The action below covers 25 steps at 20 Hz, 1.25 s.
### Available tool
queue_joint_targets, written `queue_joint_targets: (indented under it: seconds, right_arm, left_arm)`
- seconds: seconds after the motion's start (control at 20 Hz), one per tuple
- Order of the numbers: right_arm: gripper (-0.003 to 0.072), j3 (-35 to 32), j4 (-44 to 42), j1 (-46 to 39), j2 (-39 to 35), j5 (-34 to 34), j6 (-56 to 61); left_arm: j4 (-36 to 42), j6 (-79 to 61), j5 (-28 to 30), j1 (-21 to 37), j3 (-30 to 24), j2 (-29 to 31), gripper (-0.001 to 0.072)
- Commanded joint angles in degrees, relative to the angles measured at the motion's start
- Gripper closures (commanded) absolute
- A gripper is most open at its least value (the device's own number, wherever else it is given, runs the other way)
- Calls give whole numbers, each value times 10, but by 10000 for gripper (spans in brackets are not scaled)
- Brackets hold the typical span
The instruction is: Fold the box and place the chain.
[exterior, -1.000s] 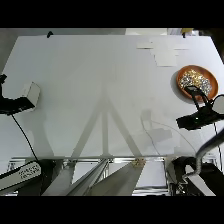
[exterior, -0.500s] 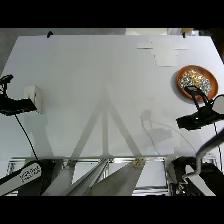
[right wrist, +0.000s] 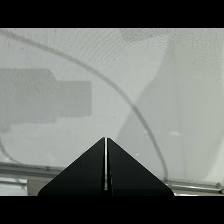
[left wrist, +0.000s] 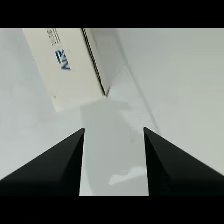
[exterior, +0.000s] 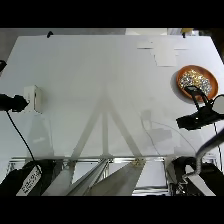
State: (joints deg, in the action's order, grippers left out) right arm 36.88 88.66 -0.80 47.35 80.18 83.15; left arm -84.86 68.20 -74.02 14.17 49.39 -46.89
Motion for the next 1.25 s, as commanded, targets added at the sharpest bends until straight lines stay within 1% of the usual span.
queue_joint_targets:
  seconds: [0.0, 0.05, 0.1, 0.2, 0.35, 0.45, 1.2]
  right_arm:
    - [670, 0, 0, 0, 0, 0, 0]
    - [670, 0, 0, 0, 0, 0, 0]
    - [670, 0, 0, 0, 0, 0, 0]
    - [670, 0, 0, 0, 0, 0, 0]
    - [670, 0, 0, 0, 0, 0, 0]
    - [670, 0, 0, 0, 0, 0, 0]
    - [670, 0, 0, 0, 0, 0, 0]
  left_arm:
    - [-9, 26, -75, -23, -5, 29, 599]
    - [-18, 13, -80, -28, -15, 29, 692]
    - [-31, 8, -80, -31, -29, 29, 702]
    - [-31, 9, -81, -35, -47, 29, 702]
    - [16, 27, -81, -36, -48, 29, 701]
    - [30, 27, -81, -36, -48, 29, 701]
    - [30, 27, -81, -36, -49, 29, 701]
